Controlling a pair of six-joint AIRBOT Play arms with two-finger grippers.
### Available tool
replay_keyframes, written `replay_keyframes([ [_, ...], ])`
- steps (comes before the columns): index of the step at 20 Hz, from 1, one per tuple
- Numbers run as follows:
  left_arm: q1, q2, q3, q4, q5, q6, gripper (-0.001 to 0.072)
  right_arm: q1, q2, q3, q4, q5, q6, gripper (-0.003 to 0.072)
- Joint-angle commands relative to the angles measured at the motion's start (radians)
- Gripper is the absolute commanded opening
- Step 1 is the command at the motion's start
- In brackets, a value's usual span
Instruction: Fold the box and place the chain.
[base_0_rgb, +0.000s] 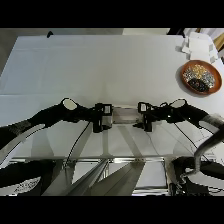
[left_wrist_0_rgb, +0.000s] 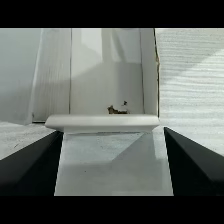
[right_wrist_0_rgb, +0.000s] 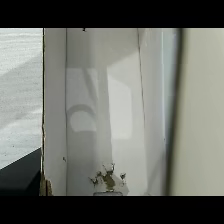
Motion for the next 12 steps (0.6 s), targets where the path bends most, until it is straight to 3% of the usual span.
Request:
replay_keyframes([
  [1,0.018,-0.002,0.0,0.001,0.004,-0.006,0.0702,0.001,0.0,0.0,0.0,0.0,0.0,0.0296],
  [12,0.018,0.0,0.002,0.004,-0.014,-0.003,0.0708,0.001,0.0,0.0,0.0,0.0,0.0,0.0296],
])
